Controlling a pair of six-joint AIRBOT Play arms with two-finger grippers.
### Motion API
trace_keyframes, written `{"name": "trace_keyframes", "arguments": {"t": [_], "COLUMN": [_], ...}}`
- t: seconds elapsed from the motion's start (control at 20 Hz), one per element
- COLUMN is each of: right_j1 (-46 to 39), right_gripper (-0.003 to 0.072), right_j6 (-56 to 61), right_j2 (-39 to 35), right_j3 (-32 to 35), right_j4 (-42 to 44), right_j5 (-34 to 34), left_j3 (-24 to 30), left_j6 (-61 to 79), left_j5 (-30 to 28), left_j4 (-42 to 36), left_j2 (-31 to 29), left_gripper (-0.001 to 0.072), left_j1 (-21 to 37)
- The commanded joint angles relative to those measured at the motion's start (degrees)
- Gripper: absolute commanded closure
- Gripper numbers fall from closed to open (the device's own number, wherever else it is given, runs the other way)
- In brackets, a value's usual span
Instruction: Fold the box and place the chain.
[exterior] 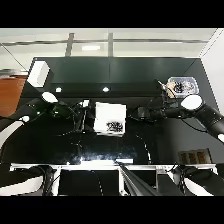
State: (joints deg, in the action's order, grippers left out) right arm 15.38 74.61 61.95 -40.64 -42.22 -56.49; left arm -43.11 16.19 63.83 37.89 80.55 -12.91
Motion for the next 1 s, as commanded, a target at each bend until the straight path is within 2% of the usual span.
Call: {"name": "trace_keyframes", "arguments": {"t": [0.0, 0.55, 0.95], "right_j1": [0.0, 0.0, 0.0], "right_gripper": [-0.0014, -0.0014, -0.0014], "right_j6": [0.0, 0.0, 0.0], "right_j2": [0.0, 0.0, 0.0], "right_j3": [0.0, 0.0, 0.0], "right_j4": [0.0, 0.0, 0.0], "right_j5": [0.0, 0.0, 0.0], "left_j3": [-0.1, -0.1, -1.3], "left_j6": [0.0, 0.1, -0.2], "left_j5": [-0.5, 1.6, -0.1], "left_j4": [-0.6, 1.4, 2.1], "left_j2": [0.3, 0.3, 0.3], "left_gripper": [0.0008, 0.0009, 0.0009], "left_j1": [-0.6, -1.2, -1.0]}}
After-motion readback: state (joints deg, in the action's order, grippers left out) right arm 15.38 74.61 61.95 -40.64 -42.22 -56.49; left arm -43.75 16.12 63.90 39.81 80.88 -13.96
